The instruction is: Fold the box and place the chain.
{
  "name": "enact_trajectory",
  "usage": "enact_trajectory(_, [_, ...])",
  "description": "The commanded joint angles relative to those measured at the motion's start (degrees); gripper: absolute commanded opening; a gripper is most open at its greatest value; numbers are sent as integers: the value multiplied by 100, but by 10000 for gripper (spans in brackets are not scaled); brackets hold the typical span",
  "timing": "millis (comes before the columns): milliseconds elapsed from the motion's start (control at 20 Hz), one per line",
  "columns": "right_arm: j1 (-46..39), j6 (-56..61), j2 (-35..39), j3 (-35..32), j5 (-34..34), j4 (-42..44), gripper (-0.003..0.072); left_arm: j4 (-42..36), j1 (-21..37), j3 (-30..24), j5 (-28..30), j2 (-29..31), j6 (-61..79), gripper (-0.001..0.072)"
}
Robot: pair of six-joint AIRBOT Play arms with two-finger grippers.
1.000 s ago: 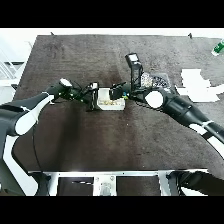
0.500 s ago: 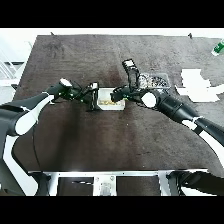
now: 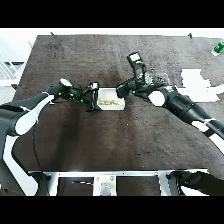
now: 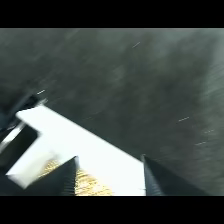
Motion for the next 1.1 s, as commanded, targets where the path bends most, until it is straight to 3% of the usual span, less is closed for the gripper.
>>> enact_trajectory(0, [-562, -726, 306, 92, -2, -9, 370, 0, 4, 2, 0, 0, 2, 616])
enact_trajectory(150, [-1143, -2444, 302, 216, 31, 1458, 200, 0, 4, 2, 2, 0, 2, 616])
enact_trajectory(300, [-1657, -5088, 101, 448, 1298, 3851, 159, 0, 2, 2, 2, 0, 2, 616])
enact_trajectory(400, [-1958, -6118, -186, 577, 2074, 4896, 159, 0, 2, 2, 0, 0, 2, 617])
enact_trajectory(650, [-2155, -7036, -1088, 896, 2490, 5152, 159, 0, 2, 2, 0, 0, 2, 616])
enact_trajectory(900, [-2087, -7257, -2120, 1633, 2618, 5171, 159, 0, 2, 2, 0, 0, 2, 616])
enact_trajectory(1050, [-2044, -7265, -2559, 2037, 3086, 5147, 159, 0, 4, 2, 0, 0, 2, 617])
